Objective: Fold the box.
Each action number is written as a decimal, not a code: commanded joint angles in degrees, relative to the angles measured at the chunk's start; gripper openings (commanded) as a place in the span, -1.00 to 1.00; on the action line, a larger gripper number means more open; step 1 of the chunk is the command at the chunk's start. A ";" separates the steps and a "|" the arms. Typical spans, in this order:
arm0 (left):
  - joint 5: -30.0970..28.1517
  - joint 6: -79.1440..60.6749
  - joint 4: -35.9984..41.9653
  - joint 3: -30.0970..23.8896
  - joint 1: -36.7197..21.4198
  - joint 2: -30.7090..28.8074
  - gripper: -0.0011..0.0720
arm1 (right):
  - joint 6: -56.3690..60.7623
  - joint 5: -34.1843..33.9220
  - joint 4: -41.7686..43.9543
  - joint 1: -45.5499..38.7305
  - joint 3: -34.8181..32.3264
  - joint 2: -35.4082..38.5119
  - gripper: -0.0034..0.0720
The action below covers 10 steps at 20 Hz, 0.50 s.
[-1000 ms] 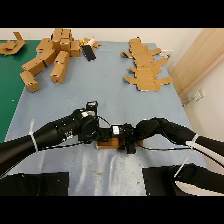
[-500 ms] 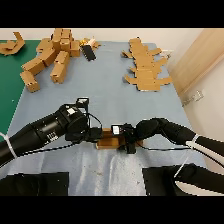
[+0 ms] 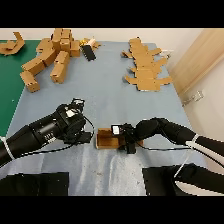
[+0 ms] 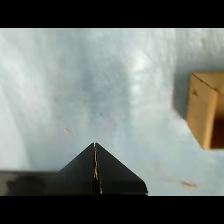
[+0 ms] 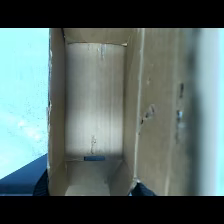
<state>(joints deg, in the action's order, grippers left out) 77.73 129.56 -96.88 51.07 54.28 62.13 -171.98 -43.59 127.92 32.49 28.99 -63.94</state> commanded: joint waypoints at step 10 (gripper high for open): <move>-39.17 -111.43 69.00 -9.38 -52.94 0.85 -0.94 | 0.02 0.02 0.00 0.02 0.04 -0.02 0.41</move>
<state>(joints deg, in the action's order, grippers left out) 46.46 49.41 -51.37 42.30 11.27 62.89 -171.96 -43.59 127.92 32.49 28.99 -63.94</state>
